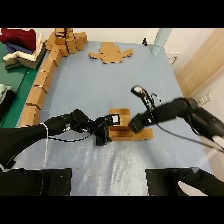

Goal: Fold the box.

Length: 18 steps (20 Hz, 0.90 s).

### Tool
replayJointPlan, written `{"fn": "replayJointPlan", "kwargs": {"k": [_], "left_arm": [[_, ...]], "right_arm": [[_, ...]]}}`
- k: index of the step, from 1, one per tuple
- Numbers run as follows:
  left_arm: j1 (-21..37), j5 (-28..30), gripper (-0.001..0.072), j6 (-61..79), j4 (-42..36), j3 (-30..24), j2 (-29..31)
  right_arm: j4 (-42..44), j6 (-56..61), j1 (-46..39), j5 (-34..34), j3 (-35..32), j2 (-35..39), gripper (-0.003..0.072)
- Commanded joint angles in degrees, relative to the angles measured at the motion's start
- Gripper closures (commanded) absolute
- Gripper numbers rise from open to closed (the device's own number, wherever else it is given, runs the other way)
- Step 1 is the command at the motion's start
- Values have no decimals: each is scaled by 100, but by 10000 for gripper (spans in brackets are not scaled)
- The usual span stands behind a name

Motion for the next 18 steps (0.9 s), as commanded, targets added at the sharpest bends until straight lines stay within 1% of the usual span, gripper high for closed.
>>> {"fn": "replayJointPlan", "kwargs": {"k": [1,2,3,4,6,8,9,11,13,14,15,16,17,18], "left_arm": [[2,-4,336,2,2,7,2],[2,-4,336,2,2,7,2],[2,-4,336,2,2,7,2],[2,-4,336,2,2,7,2],[2,-4,336,2,2,7,2],[2,-4,336,0,0,7,2],[2,-4,336,2,2,7,2],[2,-4,336,2,2,7,2],[2,-4,336,2,2,7,2],[2,-4,336,2,2,7,2],[2,-4,336,2,2,7,2],[2,-4,336,2,2,7,2],[2,-2,335,2,2,7,2],[2,-4,336,2,2,7,2]], "right_arm": [[-308,-691,85,-393,-918,1012,408],[-623,-844,85,-387,-1064,1104,182],[-914,-1147,85,-358,-1132,1102,128],[-1207,-1408,85,-234,-1158,1047,128],[-1626,-1985,85,321,-1161,817,128],[-1655,-2680,85,986,-1161,463,128],[-1565,-3008,85,1292,-1158,295,128],[-992,-3768,87,1764,-1154,66,128],[-492,-4157,85,1762,-1147,-44,134],[-334,-4177,85,1617,-1150,-59,187],[-299,-4177,87,1471,-1150,-61,321],[-273,-4177,87,1362,-1150,-57,424],[-275,-4179,87,1344,-1150,-37,487],[-271,-4177,85,1362,-1147,-37,532]]}}
